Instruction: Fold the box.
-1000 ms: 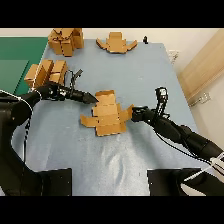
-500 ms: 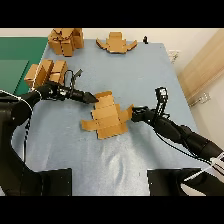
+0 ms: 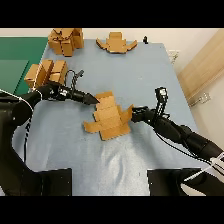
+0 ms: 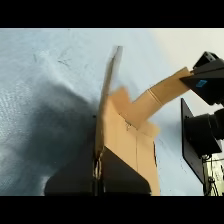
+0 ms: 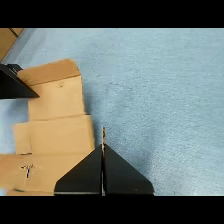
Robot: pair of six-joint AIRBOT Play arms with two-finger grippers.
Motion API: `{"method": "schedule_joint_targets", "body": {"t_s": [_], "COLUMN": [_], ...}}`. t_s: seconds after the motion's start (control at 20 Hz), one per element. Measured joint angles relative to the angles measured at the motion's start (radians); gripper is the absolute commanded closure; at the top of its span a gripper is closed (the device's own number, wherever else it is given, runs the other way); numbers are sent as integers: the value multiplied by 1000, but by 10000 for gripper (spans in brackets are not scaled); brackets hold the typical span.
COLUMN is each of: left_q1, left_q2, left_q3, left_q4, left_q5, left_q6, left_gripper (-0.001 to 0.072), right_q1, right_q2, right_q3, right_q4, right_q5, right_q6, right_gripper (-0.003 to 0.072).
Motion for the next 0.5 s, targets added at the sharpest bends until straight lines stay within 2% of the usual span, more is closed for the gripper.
{"method": "schedule_joint_targets", "body": {"t_s": [0.25, 0.4, 0.45, 0.5], "left_q1": [3, 14, 18, 22], "left_q2": [0, 0, 0, 0], "left_q3": [19, 85, 115, 150], "left_q4": [2, 15, 27, 42], "left_q5": [-45, -139, -168, -196], "left_q6": [64, 131, 146, 160], "left_gripper": [692, 696, 698, 700], "right_q1": [0, -5, -11, -16], "right_q2": [6, 40, 56, 70], "right_q3": [3, 35, 58, 85], "right_q4": [-15, -145, -214, -285], "right_q5": [-5, -67, -117, -172], "right_q6": [-11, -82, -103, -117], "right_gripper": [683, 444, 390, 374]}}
